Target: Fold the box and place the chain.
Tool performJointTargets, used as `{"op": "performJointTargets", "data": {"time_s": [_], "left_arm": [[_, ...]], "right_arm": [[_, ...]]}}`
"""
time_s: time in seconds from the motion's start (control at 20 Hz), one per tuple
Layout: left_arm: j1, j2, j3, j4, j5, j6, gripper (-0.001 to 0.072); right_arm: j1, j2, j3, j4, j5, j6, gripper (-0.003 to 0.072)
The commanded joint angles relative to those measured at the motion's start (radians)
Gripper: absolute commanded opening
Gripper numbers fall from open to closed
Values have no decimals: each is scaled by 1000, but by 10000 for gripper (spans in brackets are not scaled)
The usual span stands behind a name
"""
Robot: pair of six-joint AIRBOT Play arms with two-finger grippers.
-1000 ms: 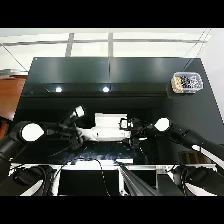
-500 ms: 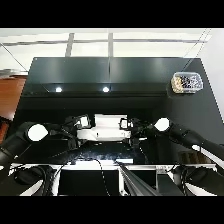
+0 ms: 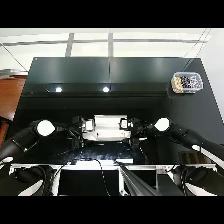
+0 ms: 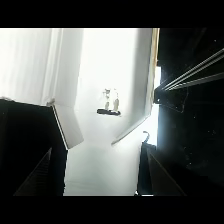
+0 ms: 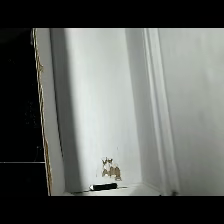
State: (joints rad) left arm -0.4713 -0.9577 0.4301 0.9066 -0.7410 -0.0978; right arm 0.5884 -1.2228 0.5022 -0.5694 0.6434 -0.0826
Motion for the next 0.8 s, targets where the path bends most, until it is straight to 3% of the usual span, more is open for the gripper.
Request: {"op": "performJointTargets", "data": {"time_s": [0.0, 0.15, 0.2, 0.4, 0.65, 0.75], "left_arm": [[-25, -8, 0, -29, 43, 23, 687], [-40, -21, 0, -27, 53, 23, 657], [-40, -24, 0, -28, 52, 18, 567], [-40, -24, 0, -28, 52, 16, 340], [-47, -24, 4, -37, 43, 12, 327], [-50, -24, 4, -52, 46, 12, 223]], "right_arm": [[0, -1, 0, 0, 0, 0, 471], [0, -1, 0, 0, 0, 0, 471], [0, -1, 0, 0, 0, 0, 471], [0, -1, 0, 0, 0, 0, 471], [0, -1, 0, 0, 0, 0, 471], [0, -1, 0, 0, 0, 0, 471]]}}
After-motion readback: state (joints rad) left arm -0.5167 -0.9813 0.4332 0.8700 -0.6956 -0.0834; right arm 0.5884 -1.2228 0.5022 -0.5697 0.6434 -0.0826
